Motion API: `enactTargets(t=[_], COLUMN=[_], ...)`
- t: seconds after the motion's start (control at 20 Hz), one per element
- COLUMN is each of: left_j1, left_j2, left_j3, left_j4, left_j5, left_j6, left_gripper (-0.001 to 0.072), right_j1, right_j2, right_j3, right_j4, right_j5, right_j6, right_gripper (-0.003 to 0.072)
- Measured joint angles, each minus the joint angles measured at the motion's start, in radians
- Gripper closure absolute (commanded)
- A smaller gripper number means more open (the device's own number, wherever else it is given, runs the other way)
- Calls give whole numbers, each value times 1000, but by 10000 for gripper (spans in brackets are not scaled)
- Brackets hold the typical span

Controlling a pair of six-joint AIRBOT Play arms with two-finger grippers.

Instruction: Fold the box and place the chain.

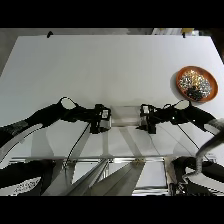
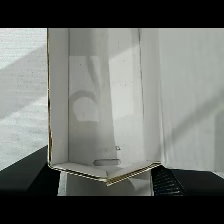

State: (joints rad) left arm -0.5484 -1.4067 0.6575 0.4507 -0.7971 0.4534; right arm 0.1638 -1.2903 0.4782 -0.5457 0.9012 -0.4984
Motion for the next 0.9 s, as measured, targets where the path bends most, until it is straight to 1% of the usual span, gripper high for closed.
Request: enactTargets(t=[0.5,0.9], left_j1=[-31,-48], left_j2=[-23,-56], left_j3=[0,0], left_j4=[-83,-121], left_j5=[19,49], left_j6=[14,18], left_gripper=[6,8], right_j1=[0,0], right_j2=[0,0], right_j3=[0,0], right_j4=[0,0], right_j5=[1,1], right_j6=[1,1], right_gripper=[279,279])
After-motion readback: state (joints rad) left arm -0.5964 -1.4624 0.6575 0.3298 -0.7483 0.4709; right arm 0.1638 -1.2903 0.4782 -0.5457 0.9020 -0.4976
